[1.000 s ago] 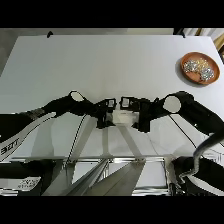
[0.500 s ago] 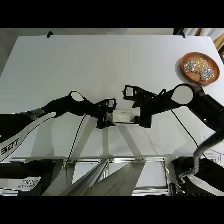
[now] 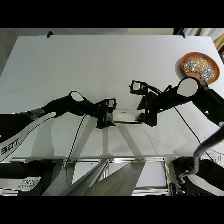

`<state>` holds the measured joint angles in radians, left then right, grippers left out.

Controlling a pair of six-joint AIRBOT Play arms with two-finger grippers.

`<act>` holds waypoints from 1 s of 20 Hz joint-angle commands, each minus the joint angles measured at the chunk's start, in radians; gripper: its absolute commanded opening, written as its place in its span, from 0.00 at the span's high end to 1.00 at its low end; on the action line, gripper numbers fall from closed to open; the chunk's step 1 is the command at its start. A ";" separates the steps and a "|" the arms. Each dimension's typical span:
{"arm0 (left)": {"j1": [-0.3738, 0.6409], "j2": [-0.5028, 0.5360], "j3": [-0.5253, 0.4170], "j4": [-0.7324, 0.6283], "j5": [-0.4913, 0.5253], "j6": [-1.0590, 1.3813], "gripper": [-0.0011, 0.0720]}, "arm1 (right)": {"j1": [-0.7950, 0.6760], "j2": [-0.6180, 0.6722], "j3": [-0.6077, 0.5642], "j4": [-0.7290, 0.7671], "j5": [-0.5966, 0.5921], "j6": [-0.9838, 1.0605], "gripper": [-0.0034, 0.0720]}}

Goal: Fold the box and place the chain.

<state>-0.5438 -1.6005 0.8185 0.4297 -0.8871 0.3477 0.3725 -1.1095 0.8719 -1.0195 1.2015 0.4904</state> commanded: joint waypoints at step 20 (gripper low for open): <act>0.000 0.000 0.000 0.000 0.000 0.000 0.70 | 0.063 -0.006 -0.046 -0.092 -0.080 -0.002 0.41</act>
<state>-0.5438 -1.6005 0.8185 0.4297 -0.8871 0.3473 0.4011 -1.1152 0.8265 -1.1141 1.1534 0.4896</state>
